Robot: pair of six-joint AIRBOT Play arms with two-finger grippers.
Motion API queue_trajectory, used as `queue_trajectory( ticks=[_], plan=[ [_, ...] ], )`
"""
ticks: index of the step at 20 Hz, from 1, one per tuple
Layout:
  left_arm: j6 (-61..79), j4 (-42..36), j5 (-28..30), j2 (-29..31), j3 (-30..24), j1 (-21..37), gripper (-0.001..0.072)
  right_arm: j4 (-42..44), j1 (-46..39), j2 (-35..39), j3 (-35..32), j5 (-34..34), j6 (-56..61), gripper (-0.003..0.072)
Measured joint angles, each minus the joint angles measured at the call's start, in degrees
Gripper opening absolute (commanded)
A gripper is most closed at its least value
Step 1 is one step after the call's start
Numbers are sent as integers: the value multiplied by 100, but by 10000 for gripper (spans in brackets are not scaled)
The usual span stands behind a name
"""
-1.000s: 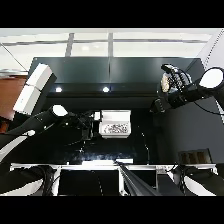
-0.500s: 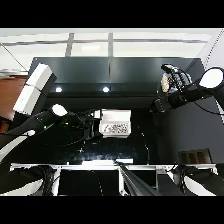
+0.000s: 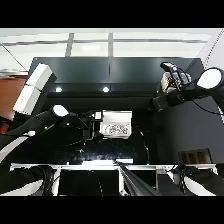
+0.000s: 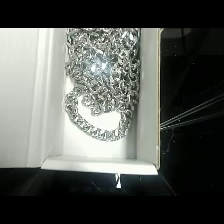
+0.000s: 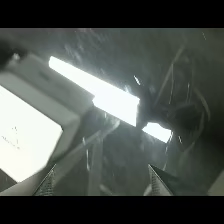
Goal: Fold the box and place the chain.
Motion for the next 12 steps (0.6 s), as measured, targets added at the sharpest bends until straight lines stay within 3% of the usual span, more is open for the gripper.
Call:
queue_trajectory(
  ticks=[7,12],
  plan=[
    [9,42,2,0,0,-11,423,695,702,-603,131,-1233,-107,708],
    [-7,55,11,0,0,-13,423,1471,826,-890,179,-645,-1307,707]
  ],
)
